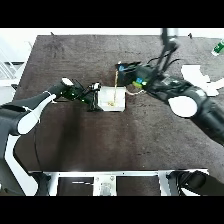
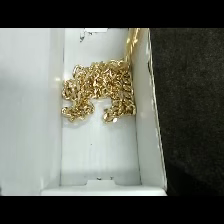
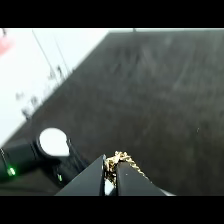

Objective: Fold the box and place the chain.

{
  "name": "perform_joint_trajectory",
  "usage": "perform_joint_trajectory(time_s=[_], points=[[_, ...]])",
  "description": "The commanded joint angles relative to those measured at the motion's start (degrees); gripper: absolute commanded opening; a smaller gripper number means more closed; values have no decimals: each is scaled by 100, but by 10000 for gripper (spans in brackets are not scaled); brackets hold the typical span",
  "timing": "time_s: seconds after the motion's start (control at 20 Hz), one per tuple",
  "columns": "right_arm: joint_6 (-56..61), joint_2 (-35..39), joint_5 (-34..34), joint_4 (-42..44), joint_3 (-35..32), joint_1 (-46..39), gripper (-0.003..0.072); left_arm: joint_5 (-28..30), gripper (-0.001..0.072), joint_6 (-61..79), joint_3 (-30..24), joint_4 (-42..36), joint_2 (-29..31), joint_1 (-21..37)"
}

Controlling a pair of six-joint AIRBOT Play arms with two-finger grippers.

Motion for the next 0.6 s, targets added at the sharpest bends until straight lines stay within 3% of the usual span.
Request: perform_joint_trajectory(time_s=[0.0,0.55], points=[[238,-560,-7,0,-13,144,5,0,542,0,4,0,2,4],[260,-2151,-7,-4,-13,87,8,0,542,0,7,0,2,4]])
